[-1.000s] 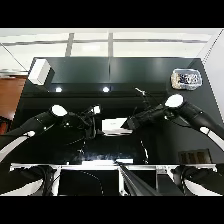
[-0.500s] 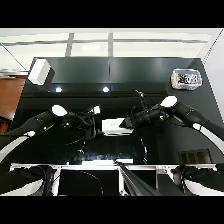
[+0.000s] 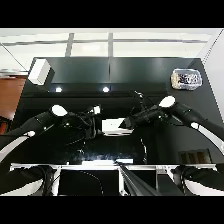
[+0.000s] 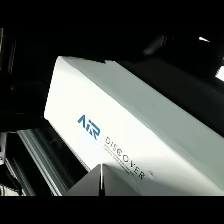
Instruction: Fold the box and place the chain.
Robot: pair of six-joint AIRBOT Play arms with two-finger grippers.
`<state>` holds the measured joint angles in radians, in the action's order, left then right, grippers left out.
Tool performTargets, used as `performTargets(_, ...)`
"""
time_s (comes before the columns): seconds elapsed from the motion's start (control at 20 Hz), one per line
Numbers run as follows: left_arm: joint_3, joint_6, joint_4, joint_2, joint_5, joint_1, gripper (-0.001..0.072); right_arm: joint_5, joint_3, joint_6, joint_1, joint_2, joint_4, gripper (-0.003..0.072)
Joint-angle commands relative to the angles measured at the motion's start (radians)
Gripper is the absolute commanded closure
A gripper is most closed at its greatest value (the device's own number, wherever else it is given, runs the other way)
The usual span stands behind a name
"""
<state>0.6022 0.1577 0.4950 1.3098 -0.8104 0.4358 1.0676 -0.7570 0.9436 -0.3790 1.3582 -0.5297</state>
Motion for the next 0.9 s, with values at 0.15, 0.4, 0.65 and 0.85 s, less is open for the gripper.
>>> performTargets(0.15, 0.003, -0.003, 0.003, -0.008, -0.001, -0.001, -0.0004, 0.114, -0.095, -0.005, 0.135, -0.127, 0.000, 0.0645)
performTargets(0.4, 0.028, -0.230, 0.243, -0.134, -0.018, -0.013, -0.0005, 0.183, -0.107, -0.005, 0.382, -0.306, -0.061, 0.0645)
performTargets(0.65, 0.090, -0.632, 0.301, -0.319, -0.135, -0.019, -0.0002, 0.174, -0.098, -0.020, 0.520, -0.340, -0.113, 0.0645)
performTargets(0.85, 0.146, -0.678, 0.301, -0.248, -0.111, 0.061, -0.0002, 0.095, -0.086, -0.024, 0.520, -0.340, -0.126, 0.0646)
